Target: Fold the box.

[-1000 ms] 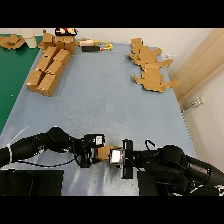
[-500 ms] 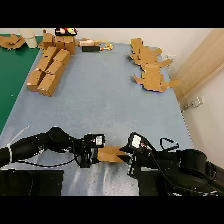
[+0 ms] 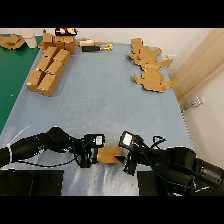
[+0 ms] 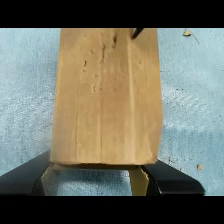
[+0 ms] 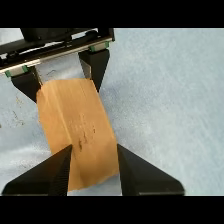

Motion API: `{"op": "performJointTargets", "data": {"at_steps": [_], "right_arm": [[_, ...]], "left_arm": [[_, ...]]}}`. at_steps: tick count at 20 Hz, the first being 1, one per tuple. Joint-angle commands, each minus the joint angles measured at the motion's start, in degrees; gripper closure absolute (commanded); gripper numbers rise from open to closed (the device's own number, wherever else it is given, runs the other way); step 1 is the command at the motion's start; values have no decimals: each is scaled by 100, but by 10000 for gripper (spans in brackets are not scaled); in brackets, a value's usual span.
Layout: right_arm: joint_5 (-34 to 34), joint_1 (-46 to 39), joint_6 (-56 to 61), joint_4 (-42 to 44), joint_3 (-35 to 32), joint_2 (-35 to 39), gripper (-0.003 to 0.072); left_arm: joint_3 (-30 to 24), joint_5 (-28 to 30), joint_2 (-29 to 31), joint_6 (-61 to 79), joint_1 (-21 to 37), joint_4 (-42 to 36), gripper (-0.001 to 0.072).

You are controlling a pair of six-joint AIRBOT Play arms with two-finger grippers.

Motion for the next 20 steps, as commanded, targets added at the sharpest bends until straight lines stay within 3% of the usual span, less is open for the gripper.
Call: {"op": "performJointTargets", "data": {"at_steps": [1,7,12,20], "right_arm": [[251,7,-522,98,7,-361,245],[151,131,-1314,787,260,-385,242],[-28,225,-1471,221,297,-647,230],[-17,225,-1475,0,302,-859,250]], "left_arm": [[4,-2,2,0,2,2,201],[4,-2,2,0,2,2,201],[4,-2,2,0,2,2,201],[4,-2,2,0,2,2,201]]}}
